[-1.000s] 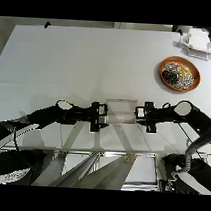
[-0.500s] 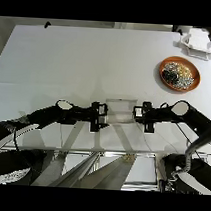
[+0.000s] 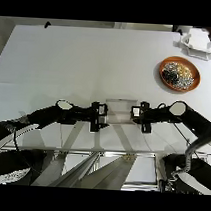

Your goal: Fold the box and place the chain.

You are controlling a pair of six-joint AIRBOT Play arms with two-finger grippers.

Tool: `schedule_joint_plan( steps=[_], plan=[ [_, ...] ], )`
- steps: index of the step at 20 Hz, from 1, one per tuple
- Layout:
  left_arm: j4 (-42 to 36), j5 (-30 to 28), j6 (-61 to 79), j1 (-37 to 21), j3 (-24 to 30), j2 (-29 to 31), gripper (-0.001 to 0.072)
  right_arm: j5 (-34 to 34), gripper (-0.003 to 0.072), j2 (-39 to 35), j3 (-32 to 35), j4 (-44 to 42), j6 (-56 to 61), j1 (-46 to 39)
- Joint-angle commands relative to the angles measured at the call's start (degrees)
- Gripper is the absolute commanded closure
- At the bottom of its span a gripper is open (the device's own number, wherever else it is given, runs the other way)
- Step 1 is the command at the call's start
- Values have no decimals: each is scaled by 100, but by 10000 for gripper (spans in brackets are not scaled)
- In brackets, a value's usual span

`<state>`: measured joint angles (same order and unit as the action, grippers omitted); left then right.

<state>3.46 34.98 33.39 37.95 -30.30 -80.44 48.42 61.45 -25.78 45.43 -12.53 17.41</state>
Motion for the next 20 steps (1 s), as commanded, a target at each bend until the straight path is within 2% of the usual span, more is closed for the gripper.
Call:
schedule_joint_plan(
  steps=[1,3,7,9,11,12,13,15,17,20],
  plan=[
    [-2,-2,-2,0,0,4,559,17,542,155,2,-28,0,120],
    [0,-2,-2,0,0,4,559,13,416,155,2,-46,0,120],
    [-2,-2,-2,0,0,4,559,13,335,155,2,-116,0,120],
    [-2,-2,-2,0,0,4,559,-15,223,155,2,-186,0,120],
    [-2,-2,-2,0,0,4,559,-66,219,155,2,-297,0,120],
    [-2,-2,-2,0,0,4,559,-114,236,155,2,-354,0,120],
    [-2,-2,-2,0,0,4,559,-142,314,153,2,-391,0,118],
    [-2,-2,-2,0,0,4,559,-85,675,101,2,-361,13,50],
    [-2,-2,-2,0,0,4,559,136,673,-146,2,-216,83,-166],
    [-2,-2,-2,0,0,4,559,564,673,-874,2,511,730,-728]
  ],
)
